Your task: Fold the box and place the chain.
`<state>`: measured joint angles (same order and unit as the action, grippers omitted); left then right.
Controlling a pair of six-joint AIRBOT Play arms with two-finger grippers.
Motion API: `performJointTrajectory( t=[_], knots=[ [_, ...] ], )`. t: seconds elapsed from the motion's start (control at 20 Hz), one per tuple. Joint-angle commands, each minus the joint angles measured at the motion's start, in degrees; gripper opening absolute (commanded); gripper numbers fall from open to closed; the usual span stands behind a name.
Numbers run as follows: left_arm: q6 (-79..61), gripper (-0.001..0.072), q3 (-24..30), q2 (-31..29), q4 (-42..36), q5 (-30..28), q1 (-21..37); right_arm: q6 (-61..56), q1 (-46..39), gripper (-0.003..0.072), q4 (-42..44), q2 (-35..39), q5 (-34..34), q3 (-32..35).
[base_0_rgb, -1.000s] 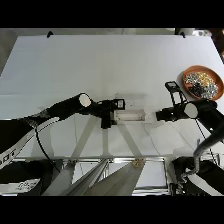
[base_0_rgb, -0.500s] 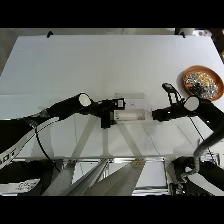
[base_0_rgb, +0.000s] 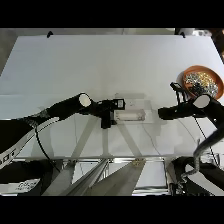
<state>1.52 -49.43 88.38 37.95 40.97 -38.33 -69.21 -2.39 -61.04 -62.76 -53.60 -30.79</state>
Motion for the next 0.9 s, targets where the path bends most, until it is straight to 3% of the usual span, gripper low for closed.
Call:
performJointTrajectory(
  t=[0.0,0.25,0.85],
  knots=[
    [0.0,0.0392,0.0,0.0,0.0,0.0,0.0,0.3,-1.1,0.0004,0.5,-0.2,1.2,1.3],
    [0.0,0.0392,0.0,0.0,0.0,0.0,0.0,5.1,-1.1,0.0003,8.5,-0.2,1.6,3.0],
    [0.0,0.0392,0.0,0.0,0.0,0.0,0.0,8.6,-1.1,0.0003,11.8,-5.2,0.5,3.1]
  ],
)
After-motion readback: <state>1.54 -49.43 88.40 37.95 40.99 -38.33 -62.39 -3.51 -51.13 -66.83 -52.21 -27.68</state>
